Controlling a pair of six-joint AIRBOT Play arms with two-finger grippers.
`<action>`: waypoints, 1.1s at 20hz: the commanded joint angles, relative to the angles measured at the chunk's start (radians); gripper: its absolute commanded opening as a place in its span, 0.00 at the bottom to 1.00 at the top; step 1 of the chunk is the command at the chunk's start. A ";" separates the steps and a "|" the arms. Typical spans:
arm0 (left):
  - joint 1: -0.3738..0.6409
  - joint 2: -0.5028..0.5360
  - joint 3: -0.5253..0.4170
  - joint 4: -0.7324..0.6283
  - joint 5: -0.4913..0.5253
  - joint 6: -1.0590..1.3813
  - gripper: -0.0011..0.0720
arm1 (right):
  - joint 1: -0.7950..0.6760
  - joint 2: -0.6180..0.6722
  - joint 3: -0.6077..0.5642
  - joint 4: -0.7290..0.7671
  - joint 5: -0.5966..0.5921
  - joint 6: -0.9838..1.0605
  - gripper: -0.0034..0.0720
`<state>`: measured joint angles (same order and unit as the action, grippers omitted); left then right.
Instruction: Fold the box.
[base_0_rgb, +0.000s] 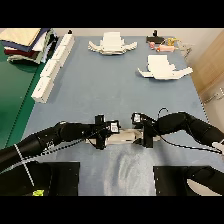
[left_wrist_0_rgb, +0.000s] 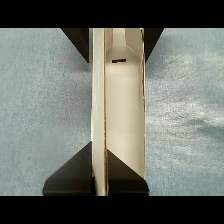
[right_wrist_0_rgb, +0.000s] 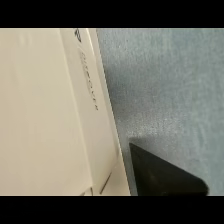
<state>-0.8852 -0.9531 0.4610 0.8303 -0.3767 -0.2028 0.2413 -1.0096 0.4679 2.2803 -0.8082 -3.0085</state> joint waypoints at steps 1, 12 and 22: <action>0.000 -0.001 0.001 0.000 0.000 0.000 0.03 | 0.000 -0.001 0.006 -0.011 -0.046 0.001 0.99; 0.000 -0.001 0.001 0.000 0.000 0.000 0.03 | 0.004 -0.001 -0.012 0.008 -0.132 0.001 0.99; 0.000 -0.001 0.001 0.000 0.000 0.000 0.03 | 0.003 -0.002 -0.012 0.011 -0.101 0.001 0.99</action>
<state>-0.8852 -0.9531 0.4610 0.8307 -0.3779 -0.2024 0.2440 -1.0103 0.4553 2.2917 -0.9226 -3.0077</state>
